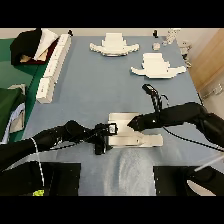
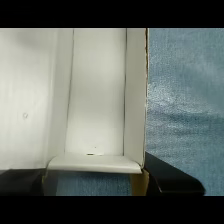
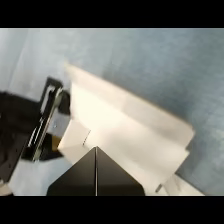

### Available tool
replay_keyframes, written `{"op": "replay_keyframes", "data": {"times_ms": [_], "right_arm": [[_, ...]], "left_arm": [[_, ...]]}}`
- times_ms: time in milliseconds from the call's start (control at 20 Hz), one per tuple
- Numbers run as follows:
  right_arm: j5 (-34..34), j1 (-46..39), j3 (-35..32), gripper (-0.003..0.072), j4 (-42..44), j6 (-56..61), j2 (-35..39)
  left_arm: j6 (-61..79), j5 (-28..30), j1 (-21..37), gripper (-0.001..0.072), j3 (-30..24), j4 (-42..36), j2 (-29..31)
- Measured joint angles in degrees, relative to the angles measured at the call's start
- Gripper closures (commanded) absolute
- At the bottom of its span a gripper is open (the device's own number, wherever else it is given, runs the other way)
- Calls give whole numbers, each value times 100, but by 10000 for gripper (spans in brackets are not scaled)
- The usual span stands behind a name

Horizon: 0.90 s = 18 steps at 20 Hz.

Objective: Fold the box.

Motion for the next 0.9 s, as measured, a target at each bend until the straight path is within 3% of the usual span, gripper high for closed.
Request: {"op": "replay_keyframes", "data": {"times_ms": [150, 200, 250, 300, 600, 700, 900], "right_arm": [[-564, 4, -251, 683, -90, -542, 627], [-719, 7, -358, 527, -129, -741, 824], [-839, 9, -446, 251, -203, -907, 981], [-953, 9, -522, 97, -341, -1067, 1115], [-1150, 9, -817, 84, -1845, -2658, 1401], [-960, 9, -968, 7, -2120, -3191, 1421], [-280, 9, -1403, -18, -2138, -4050, 1377]], "left_arm": [[-2, 2, 0, 189, 0, 0, 0], [-2, 2, 0, 189, 0, 0, -2], [-2, 2, 0, 189, 0, 0, -2], [-2, 2, 0, 189, 0, 0, 0], [-4, 4, 0, 189, 0, 0, 0], [-7, 4, 0, 189, 0, -2, -2], [-4, 4, 0, 189, 0, -2, -2]]}}
